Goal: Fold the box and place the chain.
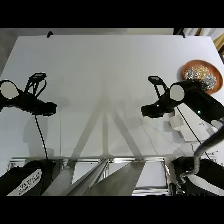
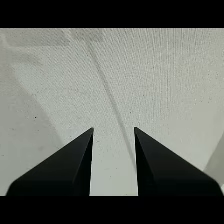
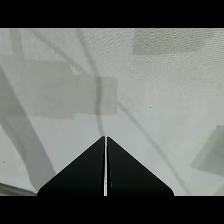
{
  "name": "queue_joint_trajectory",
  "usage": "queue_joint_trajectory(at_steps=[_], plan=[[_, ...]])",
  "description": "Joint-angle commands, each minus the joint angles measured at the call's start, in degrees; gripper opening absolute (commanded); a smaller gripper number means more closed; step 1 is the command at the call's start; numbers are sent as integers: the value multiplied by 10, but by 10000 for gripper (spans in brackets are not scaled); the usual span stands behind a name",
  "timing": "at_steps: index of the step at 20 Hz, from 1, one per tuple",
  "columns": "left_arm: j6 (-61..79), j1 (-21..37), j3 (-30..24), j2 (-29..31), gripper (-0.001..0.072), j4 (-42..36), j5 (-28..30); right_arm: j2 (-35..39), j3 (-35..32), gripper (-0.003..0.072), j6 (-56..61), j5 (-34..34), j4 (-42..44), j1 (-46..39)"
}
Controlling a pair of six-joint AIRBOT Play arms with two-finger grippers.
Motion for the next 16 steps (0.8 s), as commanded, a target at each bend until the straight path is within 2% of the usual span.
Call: queue_joint_trajectory(at_steps=[1, 5, 8, 11, 13, 16], plan=[[0, 0, 0, 0, 293, 0, 0, 1, 3, 16, -7, 0, -3, 0], [0, 0, 0, 0, 293, 0, 0, 4, 77, 18, -48, 56, -17, -65], [0, 0, 0, 0, 293, 0, 0, 4, 124, 19, -66, 154, -105, -163], [0, 0, 0, 0, 293, 0, 0, 4, 131, 20, -126, 213, -218, -266], [0, 0, 0, 0, 293, 0, 0, 4, 131, 20, -141, 208, -259, -334], [0, 0, 0, 0, 293, 0, 0, 4, 131, 19, -181, 170, -260, -434]])
